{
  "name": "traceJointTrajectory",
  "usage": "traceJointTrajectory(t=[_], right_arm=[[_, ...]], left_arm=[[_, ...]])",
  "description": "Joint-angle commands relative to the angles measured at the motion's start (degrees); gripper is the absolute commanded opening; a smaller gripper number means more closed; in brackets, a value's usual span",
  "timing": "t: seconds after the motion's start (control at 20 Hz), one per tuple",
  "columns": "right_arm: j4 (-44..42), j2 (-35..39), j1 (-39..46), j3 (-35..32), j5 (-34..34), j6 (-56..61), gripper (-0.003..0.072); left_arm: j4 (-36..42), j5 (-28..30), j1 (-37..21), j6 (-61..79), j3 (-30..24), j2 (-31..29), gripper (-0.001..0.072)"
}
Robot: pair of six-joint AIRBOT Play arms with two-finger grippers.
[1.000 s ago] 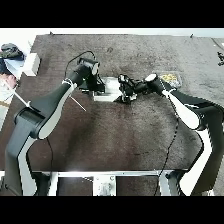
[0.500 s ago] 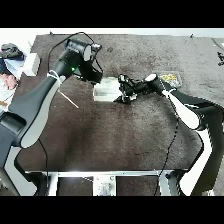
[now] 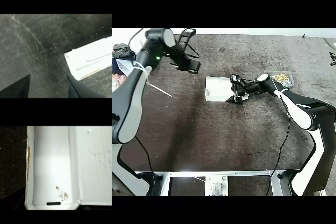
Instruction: Fold the box and place the chain.
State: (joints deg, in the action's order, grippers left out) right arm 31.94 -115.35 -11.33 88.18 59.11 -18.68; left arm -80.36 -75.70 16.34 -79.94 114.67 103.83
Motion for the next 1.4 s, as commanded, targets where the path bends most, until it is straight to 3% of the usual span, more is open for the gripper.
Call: traceJointTrajectory(t=[0.0,0.2,0.5,0.6,0.8,1.0,1.05,1.1,1.35], right_arm=[[-0.02,-0.02,-0.02,0.04,-0.02,0.00,0.0470],[-0.02,-0.02,-0.04,0.04,0.00,0.00,0.0470],[-0.02,-0.02,-0.04,0.04,0.00,0.00,0.0470],[-0.02,-0.02,-0.04,0.04,0.00,0.02,0.0470],[-0.02,-0.02,-0.04,0.04,0.00,0.02,0.0470],[-0.02,-0.02,-0.04,0.04,0.00,0.02,0.0469],[0.00,-0.02,-0.04,0.04,0.02,0.00,0.0470],[-0.02,-0.02,-0.04,0.04,0.00,0.02,0.0470],[-0.02,-0.02,-0.04,0.04,0.00,0.02,0.0469]], left_arm=[[10.84,4.20,-5.81,13.42,-1.46,-0.20,0.0496],[34.07,6.27,-13.16,32.59,-2.62,-0.13,0.0494],[38.62,12.96,-14.97,35.19,-2.62,0.00,0.0494],[40.39,9.86,-14.86,43.39,-3.74,1.07,0.0495],[60.74,0.61,-17.00,67.01,-9.51,6.71,0.0494],[60.63,-6.80,-16.72,81.07,-9.88,15.21,0.0497],[59.39,-8.28,-16.68,84.59,-9.88,16.55,0.0542],[58.27,-9.07,-16.68,86.77,-9.88,17.57,0.0702],[53.35,-10.19,-15.34,97.92,-11.78,19.15,0.0720]])
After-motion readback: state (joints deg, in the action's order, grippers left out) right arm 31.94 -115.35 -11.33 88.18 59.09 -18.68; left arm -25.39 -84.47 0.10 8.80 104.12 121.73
